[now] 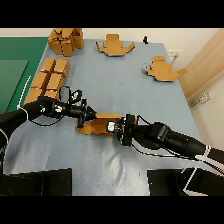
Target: Fold the box.
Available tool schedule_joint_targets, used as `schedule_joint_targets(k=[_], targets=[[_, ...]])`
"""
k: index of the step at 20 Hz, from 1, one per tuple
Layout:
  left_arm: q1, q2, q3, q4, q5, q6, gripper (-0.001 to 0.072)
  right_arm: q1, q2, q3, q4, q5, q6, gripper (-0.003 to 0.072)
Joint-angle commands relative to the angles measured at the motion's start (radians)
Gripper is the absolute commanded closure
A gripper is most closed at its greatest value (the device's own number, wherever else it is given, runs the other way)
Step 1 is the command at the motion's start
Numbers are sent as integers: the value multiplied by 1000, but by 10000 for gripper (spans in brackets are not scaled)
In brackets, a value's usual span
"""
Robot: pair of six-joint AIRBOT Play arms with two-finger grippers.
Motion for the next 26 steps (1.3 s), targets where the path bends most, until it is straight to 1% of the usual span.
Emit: schedule_joint_targets(k=[1,3,6,10,12,14,16,17,20,21,22,26], targets=[[0,1,0,10,-5,-8,691,-19,1,1,-34,12,11,80],[0,1,0,12,-5,-9,691,-40,1,1,-43,25,10,69],[0,1,0,13,-5,-16,691,-42,-1,1,-69,85,10,69],[0,1,0,13,-6,-16,691,-42,-18,1,-62,86,10,70],[0,1,0,12,-6,-33,691,-45,-42,14,-23,85,9,75],[0,1,0,13,-6,-34,691,-65,-76,43,49,85,-13,98],[0,1,0,13,-6,-34,691,-93,-121,86,171,66,-141,98],[0,1,0,13,-6,-34,691,-110,-144,111,249,28,-231,99],[0,1,0,13,-5,-34,691,-174,-217,198,542,-172,-566,106],[0,1,0,13,-4,-34,691,-189,-234,216,592,-205,-654,106],[0,1,0,13,-3,-34,691,-198,-246,225,599,-208,-693,106],[0,1,0,12,11,-34,691,-229,-276,240,628,-209,-725,107]])
